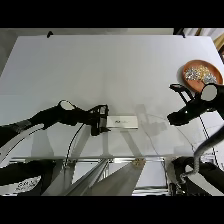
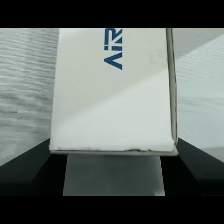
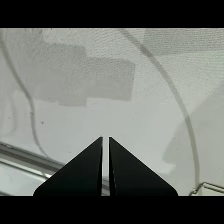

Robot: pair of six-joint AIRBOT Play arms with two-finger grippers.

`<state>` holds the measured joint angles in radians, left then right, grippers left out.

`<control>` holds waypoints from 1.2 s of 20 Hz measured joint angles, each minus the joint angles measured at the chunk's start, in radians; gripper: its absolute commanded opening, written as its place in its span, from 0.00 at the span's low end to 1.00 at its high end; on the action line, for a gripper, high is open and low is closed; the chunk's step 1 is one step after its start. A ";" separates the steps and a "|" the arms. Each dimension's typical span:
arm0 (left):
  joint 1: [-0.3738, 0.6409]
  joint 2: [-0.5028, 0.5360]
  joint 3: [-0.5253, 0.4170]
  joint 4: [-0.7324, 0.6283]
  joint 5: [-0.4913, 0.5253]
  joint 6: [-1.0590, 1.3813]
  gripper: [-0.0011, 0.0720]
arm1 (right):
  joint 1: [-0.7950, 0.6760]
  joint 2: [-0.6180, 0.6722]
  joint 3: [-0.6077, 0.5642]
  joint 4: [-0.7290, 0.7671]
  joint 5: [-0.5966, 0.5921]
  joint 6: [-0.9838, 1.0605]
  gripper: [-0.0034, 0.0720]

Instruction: Fold the box and place the chain.

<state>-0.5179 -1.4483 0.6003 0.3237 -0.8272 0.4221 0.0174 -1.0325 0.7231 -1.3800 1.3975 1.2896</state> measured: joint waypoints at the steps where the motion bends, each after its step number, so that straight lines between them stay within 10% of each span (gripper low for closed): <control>1: 0.000 0.005 0.000 0.010 -0.001 -0.002 0.15 | 0.000 0.000 0.000 0.000 0.000 0.000 0.12; 2: 0.001 0.013 0.000 0.017 0.002 -0.003 0.03 | 0.000 0.000 0.000 0.000 0.000 0.000 0.12; 7: 0.078 0.116 0.000 0.047 0.043 -0.060 0.02 | 0.000 0.000 0.000 0.000 0.000 0.000 0.12; 18: 0.732 0.335 0.000 0.140 0.115 -0.367 0.02 | 0.000 0.000 0.000 0.000 0.000 0.000 0.12; 24: 0.841 0.312 -0.001 0.405 0.134 -0.577 0.11 | 0.000 0.000 0.000 0.000 0.000 0.000 0.12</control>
<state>0.3233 -1.1362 0.5995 0.7288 -0.6937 -0.1551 0.0174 -1.0325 0.7231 -1.3800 1.3975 1.2892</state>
